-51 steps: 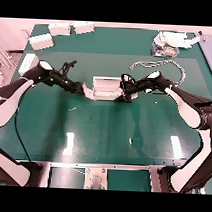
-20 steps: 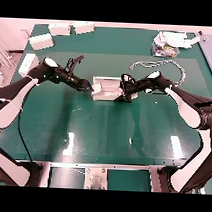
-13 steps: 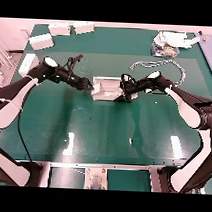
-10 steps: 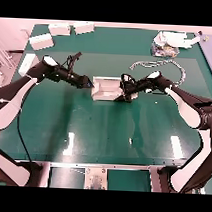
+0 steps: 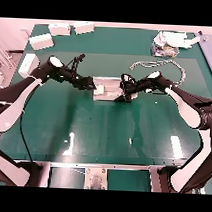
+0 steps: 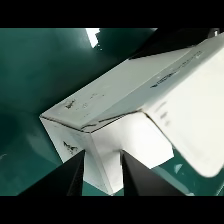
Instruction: Fold the box and place the chain.
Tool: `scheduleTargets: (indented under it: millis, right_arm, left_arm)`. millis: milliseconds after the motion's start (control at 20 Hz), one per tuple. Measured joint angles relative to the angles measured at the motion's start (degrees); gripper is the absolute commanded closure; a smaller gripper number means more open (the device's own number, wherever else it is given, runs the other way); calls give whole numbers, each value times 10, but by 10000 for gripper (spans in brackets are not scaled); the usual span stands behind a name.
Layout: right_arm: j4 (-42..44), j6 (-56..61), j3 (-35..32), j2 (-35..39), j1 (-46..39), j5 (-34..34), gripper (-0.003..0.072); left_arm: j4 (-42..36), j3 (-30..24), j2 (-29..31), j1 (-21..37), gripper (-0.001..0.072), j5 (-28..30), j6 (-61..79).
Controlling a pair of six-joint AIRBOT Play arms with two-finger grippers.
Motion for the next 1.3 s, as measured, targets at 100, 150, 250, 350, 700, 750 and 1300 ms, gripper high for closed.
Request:
scheduleTargets:
  millis: [100,150,250,350,700,750,1300]
  right_arm:
    - [0,0,0,0,0,0,106]
    - [0,0,0,0,0,0,106]
    - [-1,0,0,0,0,0,106]
    - [-1,0,0,0,0,0,106]
    - [0,0,0,0,0,-1,106]
    - [0,0,0,0,0,0,106]
    - [0,0,0,0,0,0,106]
  left_arm:
    - [15,0,3,-9,429,7,-25]
    - [26,1,5,-14,429,11,-42]
    - [59,5,8,-27,429,17,-89]
    - [99,15,10,-41,430,18,-139]
    - [221,43,12,-78,430,19,-285]
    - [232,44,12,-82,430,19,-303]
    - [331,67,9,-129,430,14,-446]
